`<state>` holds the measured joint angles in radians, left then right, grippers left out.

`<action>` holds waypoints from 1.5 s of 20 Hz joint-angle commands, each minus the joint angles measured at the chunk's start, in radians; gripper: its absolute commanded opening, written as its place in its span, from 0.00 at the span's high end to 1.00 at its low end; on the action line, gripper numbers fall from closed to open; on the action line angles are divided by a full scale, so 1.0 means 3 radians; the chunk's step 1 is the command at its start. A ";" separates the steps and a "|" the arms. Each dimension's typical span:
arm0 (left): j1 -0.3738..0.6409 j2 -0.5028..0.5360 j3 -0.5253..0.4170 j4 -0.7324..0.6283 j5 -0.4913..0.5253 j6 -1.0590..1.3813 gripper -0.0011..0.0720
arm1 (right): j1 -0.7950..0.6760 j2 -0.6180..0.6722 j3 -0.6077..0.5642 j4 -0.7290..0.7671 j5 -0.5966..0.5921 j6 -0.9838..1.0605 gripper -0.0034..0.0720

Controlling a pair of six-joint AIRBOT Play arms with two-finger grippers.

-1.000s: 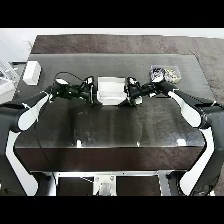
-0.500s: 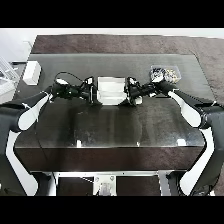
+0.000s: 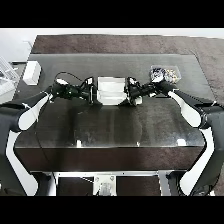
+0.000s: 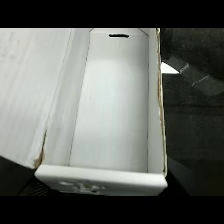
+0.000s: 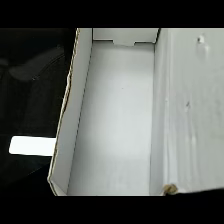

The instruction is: Fold the box and place the chain.

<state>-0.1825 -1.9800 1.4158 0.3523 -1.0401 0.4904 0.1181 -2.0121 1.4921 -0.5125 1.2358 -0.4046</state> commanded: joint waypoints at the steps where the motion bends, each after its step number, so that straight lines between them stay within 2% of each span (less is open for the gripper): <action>1: 0.0001 -0.0003 0.0000 -0.0004 -0.0019 0.0000 0.06 | 0.0003 0.0001 0.0000 0.0001 0.0000 0.0001 0.18; 3: 0.0003 -0.0015 -0.0001 -0.0003 -0.0084 -0.0018 0.22 | 0.0003 0.0001 0.0000 0.0001 0.0000 0.0001 0.18; 30: 0.0003 -0.0010 0.0000 -0.0005 -0.0065 -0.0036 0.22 | 0.0004 0.0001 0.0000 0.0015 0.0000 0.0001 0.18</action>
